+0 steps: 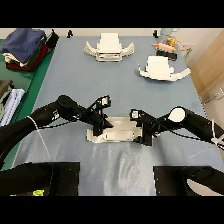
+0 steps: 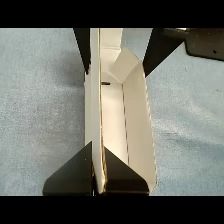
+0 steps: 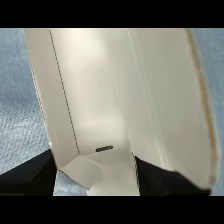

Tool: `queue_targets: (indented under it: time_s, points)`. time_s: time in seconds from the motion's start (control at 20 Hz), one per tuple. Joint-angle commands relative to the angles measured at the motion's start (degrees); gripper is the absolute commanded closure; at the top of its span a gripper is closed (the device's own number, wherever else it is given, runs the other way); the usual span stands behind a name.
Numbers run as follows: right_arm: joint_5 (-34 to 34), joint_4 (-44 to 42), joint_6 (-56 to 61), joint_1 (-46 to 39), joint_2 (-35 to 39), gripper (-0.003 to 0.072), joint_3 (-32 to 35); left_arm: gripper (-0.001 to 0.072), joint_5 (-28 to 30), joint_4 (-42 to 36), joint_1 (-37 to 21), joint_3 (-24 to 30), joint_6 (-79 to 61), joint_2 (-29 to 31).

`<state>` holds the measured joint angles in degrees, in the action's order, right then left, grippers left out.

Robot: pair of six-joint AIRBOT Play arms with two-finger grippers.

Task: Fold the box.

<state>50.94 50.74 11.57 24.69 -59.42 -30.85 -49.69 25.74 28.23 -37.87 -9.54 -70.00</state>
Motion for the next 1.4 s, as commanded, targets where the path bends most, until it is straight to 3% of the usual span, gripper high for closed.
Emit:
queue_targets:
  time_s: [0.0,0.25,0.85,1.0,1.35]
  points:
    - [1.84,-3.32,-7.45,-1.57,-1.81,-0.0034,-0.02,0.0695,0.04,0.0,0.02,0.0,-0.02,-0.02]
    - [3.65,-9.51,-17.25,-5.2,-5.05,-0.0034,-0.02,0.0695,0.04,0.0,0.02,0.0,-0.02,-0.02]
    - [3.04,-9.9,-19.21,-4.94,-9.81,0.0009,0.04,0.0695,0.04,0.0,0.02,0.0,-0.02,-0.02]
    - [3.04,-9.81,-19.21,-4.96,-10.16,0.0089,0.11,0.0695,0.04,0.0,0.02,0.0,-0.02,-0.02]
    - [2.62,-9.64,-19.17,-4.96,-10.19,0.0089,0.57,0.0695,0.04,0.0,0.02,0.0,-0.02,-0.02]
